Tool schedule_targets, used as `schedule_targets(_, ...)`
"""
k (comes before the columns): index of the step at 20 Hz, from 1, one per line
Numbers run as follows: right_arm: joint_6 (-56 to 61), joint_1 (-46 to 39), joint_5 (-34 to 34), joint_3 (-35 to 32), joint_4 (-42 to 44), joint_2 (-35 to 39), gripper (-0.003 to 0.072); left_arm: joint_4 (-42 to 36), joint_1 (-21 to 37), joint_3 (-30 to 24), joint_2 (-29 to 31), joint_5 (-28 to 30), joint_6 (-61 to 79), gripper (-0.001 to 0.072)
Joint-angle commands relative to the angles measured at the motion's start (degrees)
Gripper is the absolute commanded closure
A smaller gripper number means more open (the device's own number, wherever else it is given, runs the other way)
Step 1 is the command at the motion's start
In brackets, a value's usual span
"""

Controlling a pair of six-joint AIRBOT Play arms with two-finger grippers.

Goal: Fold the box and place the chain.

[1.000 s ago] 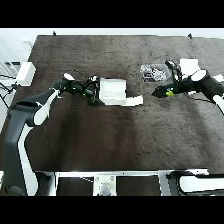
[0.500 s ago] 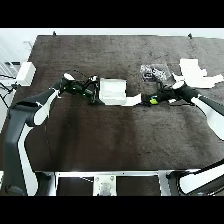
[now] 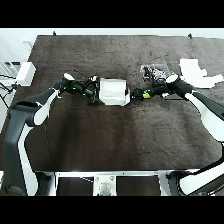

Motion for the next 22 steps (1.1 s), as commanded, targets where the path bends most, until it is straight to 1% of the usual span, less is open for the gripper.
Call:
schedule_targets(1, -0.04, 0.28, 0.57, 0.76, 0.31, 1.01, 0.0509, 0.02, 0.04, 0.02, 0.04, 0.02, 0.00, 0.0250)
schedule_targets(3, -0.07, 0.31, 0.70, 1.03, 0.98, 1.31, 0.0431, 0.02, 0.04, 0.02, 0.04, 0.00, 0.00, 0.0250)
schedule_targets(5, -0.07, 0.31, 0.57, 1.16, 2.36, 1.31, 0.0176, 0.02, 0.04, 0.02, 0.04, 0.00, 0.02, 0.0250)
schedule_targets(6, -0.07, 0.39, 0.52, 1.33, 2.40, 1.31, 0.0147, 0.02, 0.04, 0.02, 0.04, 0.00, 0.02, 0.0250)
schedule_targets(10, 0.04, 1.62, 0.52, 1.40, 2.23, 1.29, 0.0147, 0.02, 0.04, 0.02, 0.04, -0.02, 0.02, 0.0250)
schedule_targets(14, 2.32, 3.08, 0.55, 1.46, 2.14, 1.29, 0.0149, 0.02, 0.04, 0.02, 0.04, 0.00, 0.02, 0.0250)
schedule_targets(17, 6.21, 3.65, 0.55, 1.51, 1.68, 1.29, 0.0149, 0.02, 0.04, 0.02, 0.04, -0.02, 0.00, 0.0250)
schedule_targets(19, 6.25, 4.28, 0.52, 1.90, 1.49, 1.29, 0.0158, 0.02, 0.04, 0.02, 0.04, 0.00, 0.00, 0.0250)
schedule_targets(22, 10.60, 5.35, 0.33, 3.32, -1.77, 1.29, 0.0164, 0.02, 0.04, 0.02, 0.04, -0.02, 0.02, 0.0251)
